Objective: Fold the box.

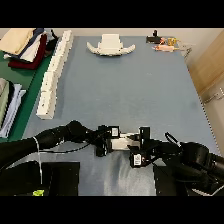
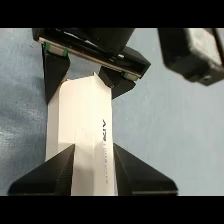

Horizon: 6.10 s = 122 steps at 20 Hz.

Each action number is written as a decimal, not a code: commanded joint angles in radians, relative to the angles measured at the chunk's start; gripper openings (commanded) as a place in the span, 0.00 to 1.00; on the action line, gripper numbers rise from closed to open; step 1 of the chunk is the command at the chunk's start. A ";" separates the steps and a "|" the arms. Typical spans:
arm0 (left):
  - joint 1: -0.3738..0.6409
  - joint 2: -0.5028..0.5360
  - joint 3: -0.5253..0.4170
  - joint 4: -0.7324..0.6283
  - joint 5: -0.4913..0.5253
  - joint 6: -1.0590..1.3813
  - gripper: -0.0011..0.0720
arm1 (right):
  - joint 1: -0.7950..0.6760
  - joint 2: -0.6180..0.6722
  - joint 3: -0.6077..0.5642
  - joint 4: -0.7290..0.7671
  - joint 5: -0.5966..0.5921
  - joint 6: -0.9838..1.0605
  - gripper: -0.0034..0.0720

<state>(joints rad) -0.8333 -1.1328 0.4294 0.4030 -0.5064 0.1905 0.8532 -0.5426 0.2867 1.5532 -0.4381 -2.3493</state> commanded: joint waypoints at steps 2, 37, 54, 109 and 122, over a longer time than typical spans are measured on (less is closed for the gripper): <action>0.000 0.000 0.000 0.000 0.001 0.000 0.83 | 0.000 0.002 0.001 -0.040 0.036 0.000 0.54; 0.000 0.000 0.000 0.000 0.001 0.000 0.83 | 0.000 -0.021 0.011 0.134 -0.040 0.001 0.44; 0.000 0.000 0.000 0.000 0.001 0.000 0.83 | -0.045 -0.017 -0.062 0.289 0.162 0.832 0.05; 0.000 0.000 0.000 0.000 0.002 0.000 0.83 | -0.338 -0.009 0.233 -0.324 -0.564 1.233 0.05; 0.007 0.008 0.035 0.024 0.035 -0.229 0.83 | -0.467 -0.038 0.286 -0.327 -0.644 1.252 0.05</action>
<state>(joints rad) -0.8330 -1.1316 0.4461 0.4076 -0.4789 0.0769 0.3908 -0.5797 0.5705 1.2297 -1.0733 -1.1030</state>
